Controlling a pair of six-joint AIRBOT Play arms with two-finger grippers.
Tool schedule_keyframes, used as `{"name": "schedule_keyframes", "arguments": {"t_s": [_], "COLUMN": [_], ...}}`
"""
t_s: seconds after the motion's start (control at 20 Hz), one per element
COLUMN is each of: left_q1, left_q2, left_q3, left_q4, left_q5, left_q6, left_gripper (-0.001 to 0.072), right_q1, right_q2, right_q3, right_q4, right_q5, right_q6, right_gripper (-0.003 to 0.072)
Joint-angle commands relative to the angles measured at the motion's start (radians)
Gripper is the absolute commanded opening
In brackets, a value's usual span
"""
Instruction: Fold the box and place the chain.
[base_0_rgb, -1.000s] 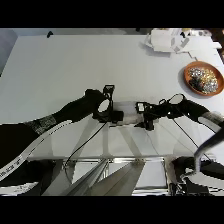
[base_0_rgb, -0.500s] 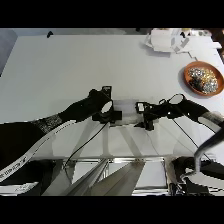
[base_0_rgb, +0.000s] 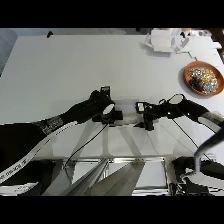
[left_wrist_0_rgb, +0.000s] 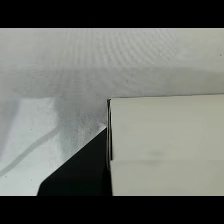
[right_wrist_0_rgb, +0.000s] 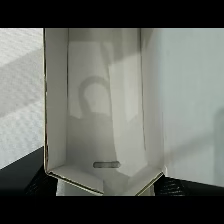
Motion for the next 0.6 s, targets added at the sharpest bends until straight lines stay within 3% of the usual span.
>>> {"name": "schedule_keyframes", "arguments": {"t_s": [0.0, 0.3, 0.4, 0.55], "left_q1": [-0.005, 0.005, 0.010, 0.011], "left_q2": [-0.001, 0.014, 0.027, 0.031], "left_q3": [-0.001, 0.000, 0.000, 0.002], "left_q4": [0.003, -0.014, -0.013, -0.013], "left_q5": [0.000, -0.030, -0.030, -0.030], "left_q6": [-0.051, -0.051, -0.047, -0.047], "left_gripper": [0.0025, 0.0050, 0.0248, 0.0273], "right_q1": [0.000, 0.000, 0.000, 0.000], "right_q2": [0.001, 0.001, 0.001, 0.001], "right_q3": [0.001, 0.001, 0.001, 0.001], "right_q4": [0.000, 0.000, 0.000, 0.000], "right_q5": [0.000, -0.001, 0.000, 0.000], "right_q6": [0.000, 0.000, 0.000, 0.000], "right_gripper": [0.0312, 0.0312, 0.0312, 0.0312]}}
